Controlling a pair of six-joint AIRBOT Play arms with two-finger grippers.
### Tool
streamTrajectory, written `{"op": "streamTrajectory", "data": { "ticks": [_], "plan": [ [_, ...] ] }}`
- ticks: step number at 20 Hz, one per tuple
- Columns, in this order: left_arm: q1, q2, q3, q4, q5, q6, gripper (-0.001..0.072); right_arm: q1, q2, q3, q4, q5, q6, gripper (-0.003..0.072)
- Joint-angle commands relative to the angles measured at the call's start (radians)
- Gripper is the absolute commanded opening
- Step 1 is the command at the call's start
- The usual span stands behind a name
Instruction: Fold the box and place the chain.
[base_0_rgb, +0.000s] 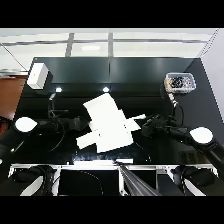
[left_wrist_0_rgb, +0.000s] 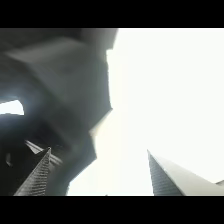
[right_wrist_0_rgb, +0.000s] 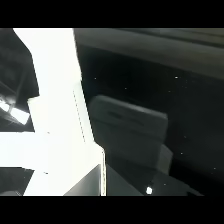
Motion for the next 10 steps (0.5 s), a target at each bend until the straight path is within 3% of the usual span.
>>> {"op": "streamTrajectory", "data": {
  "ticks": [1, 3, 6, 7, 10],
  "plan": [
    [-0.011, -0.154, 0.0, -0.365, -0.021, 0.431, 0.0702, 0.05, 0.004, -0.005, -0.002, -0.058, 0.017, 0.0007],
    [-0.011, -0.243, 0.004, -0.51, -0.001, 0.586, 0.0702, 0.05, 0.004, -0.005, -0.002, -0.055, 0.028, 0.0007],
    [0.0, -0.38, 0.045, -0.52, -0.043, 0.635, 0.0702, 0.05, 0.004, -0.005, -0.002, -0.051, 0.031, 0.0008],
    [0.005, -0.415, 0.066, -0.525, -0.102, 0.687, 0.0702, 0.05, 0.004, -0.005, -0.005, -0.051, 0.031, 0.0008],
    [0.056, -0.514, 0.15, -0.496, -0.452, 0.837, 0.07, 0.05, 0.004, -0.005, -0.005, -0.049, 0.045, 0.0008]
  ]
}}
